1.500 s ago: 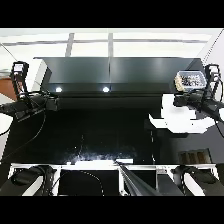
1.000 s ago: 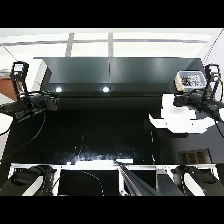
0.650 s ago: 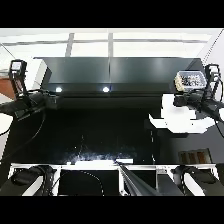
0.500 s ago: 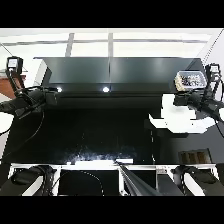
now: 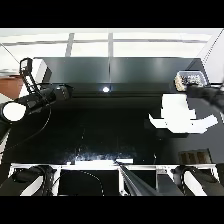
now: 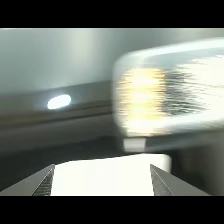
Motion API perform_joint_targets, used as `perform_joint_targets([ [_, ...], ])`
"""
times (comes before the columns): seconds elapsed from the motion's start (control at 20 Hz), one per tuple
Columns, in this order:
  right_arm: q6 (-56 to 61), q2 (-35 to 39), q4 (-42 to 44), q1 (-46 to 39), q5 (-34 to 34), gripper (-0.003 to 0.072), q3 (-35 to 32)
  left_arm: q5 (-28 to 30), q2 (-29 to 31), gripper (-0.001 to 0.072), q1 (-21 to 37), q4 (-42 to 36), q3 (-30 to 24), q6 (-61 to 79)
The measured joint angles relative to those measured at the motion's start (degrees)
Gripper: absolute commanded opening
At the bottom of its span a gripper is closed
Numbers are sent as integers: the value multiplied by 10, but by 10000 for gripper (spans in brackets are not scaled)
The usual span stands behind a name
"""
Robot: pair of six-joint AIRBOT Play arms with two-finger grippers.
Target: Fold the box and place the chain.
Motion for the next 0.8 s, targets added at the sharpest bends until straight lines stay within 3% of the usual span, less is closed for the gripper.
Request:
perform_joint_targets([
  [0.05, 49, -15, -29, -53, 4, 706, 14, -14, -2, 703, -1, -6, 2, 0],
  [0.15, 128, -60, -40, -176, 48, 603, 49, -33, -4, 703, -3, -19, 4, 0],
  [0.3, 69, -145, 60, -330, 173, 631, 101, -47, -6, 703, -11, -32, 5, 0],
  [0.35, 29, -175, 92, -367, 227, 701, 117, -49, -6, 703, -14, -35, 5, 0],
  [0.4, -11, -203, 119, -394, 272, 700, 128, -52, -6, 703, -17, -37, 6, 0],
  [0.55, -110, -276, 165, -427, 392, 700, 147, -57, -6, 702, -23, -45, 6, 0],
  [0.8, -201, -375, 195, -408, 495, 697, 178, -58, -6, 702, -26, -51, 6, 1],
])
